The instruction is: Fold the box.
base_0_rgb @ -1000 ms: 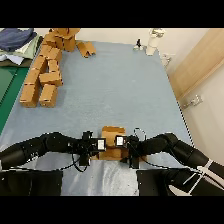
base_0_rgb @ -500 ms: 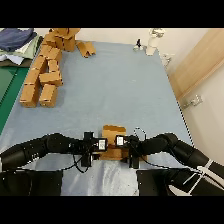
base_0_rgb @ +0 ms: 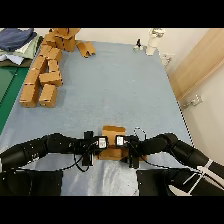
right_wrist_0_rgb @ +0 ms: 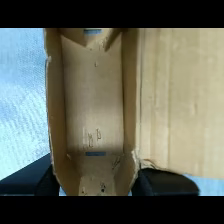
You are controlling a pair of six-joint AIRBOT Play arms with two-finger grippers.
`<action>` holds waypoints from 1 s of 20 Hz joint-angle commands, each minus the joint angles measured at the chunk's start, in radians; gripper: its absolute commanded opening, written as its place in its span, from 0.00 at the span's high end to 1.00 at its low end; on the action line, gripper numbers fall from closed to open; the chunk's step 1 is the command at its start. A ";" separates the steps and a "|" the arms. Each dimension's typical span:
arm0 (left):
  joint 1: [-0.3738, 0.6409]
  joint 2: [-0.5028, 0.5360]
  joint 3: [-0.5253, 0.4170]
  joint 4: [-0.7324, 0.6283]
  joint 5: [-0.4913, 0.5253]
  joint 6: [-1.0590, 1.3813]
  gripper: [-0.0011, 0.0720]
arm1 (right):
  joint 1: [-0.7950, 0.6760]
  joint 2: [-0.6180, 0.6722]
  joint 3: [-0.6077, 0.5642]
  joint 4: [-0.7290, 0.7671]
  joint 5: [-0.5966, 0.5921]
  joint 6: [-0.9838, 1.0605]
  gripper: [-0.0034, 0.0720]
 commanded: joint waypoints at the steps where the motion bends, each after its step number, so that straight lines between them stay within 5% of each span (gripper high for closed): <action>1: 0.003 0.023 0.000 0.173 -0.017 -0.151 0.97 | 0.001 0.000 0.001 0.000 0.000 0.000 0.27; 5: 0.003 0.153 0.013 0.563 -0.165 -0.581 0.97 | 0.001 0.000 0.001 0.000 0.000 0.001 0.27; 8: 0.003 0.296 0.028 0.706 -0.267 -0.905 0.97 | 0.001 0.000 0.001 0.000 0.000 0.001 0.27; 11: 0.003 0.424 0.029 0.855 -0.280 -1.435 0.97 | 0.001 0.000 0.001 0.000 0.000 0.001 0.27; 13: 0.032 0.439 0.026 0.991 -0.374 -1.912 0.97 | 0.001 0.000 0.001 0.000 0.000 0.000 0.27; 15: 0.081 0.410 0.001 0.977 -0.417 -2.106 0.97 | 0.001 0.000 0.001 0.000 0.000 0.001 0.27; 20: 0.106 0.234 -0.016 0.776 -0.385 -2.086 0.97 | 0.001 0.000 0.001 0.000 0.000 0.001 0.27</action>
